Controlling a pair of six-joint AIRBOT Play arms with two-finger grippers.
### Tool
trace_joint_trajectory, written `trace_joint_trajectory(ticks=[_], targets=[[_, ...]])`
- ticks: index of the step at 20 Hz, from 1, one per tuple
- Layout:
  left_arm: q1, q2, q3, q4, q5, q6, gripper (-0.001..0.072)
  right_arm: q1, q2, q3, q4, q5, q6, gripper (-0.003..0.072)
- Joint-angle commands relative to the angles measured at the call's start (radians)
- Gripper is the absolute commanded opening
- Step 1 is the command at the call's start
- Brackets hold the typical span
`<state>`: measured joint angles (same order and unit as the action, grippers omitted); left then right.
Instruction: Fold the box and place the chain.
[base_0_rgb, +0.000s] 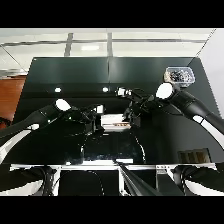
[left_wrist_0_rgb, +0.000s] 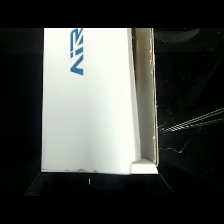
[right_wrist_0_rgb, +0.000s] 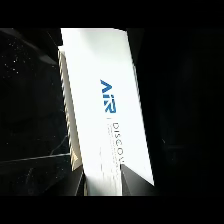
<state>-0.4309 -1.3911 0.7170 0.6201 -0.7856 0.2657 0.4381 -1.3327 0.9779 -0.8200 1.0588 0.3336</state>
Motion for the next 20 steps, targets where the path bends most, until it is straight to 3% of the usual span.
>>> trace_joint_trajectory(ticks=[1, 13, 15, 20], targets=[[0.001, 0.000, 0.001, 0.000, 0.000, -0.001, 0.0352, 0.000, -0.001, -0.001, -0.002, 0.012, 0.003, 0.0238], [0.001, 0.000, 0.001, 0.000, 0.000, -0.001, 0.0352, 0.000, -0.001, -0.001, -0.011, 0.037, 0.011, 0.0240], [0.001, 0.000, 0.001, 0.000, 0.000, -0.001, 0.0352, 0.000, -0.001, -0.001, -0.011, 0.037, 0.011, 0.0321], [0.001, 0.000, 0.001, 0.000, 0.000, -0.001, 0.0352, 0.000, -0.001, -0.003, -0.012, 0.037, 0.019, 0.0318]])
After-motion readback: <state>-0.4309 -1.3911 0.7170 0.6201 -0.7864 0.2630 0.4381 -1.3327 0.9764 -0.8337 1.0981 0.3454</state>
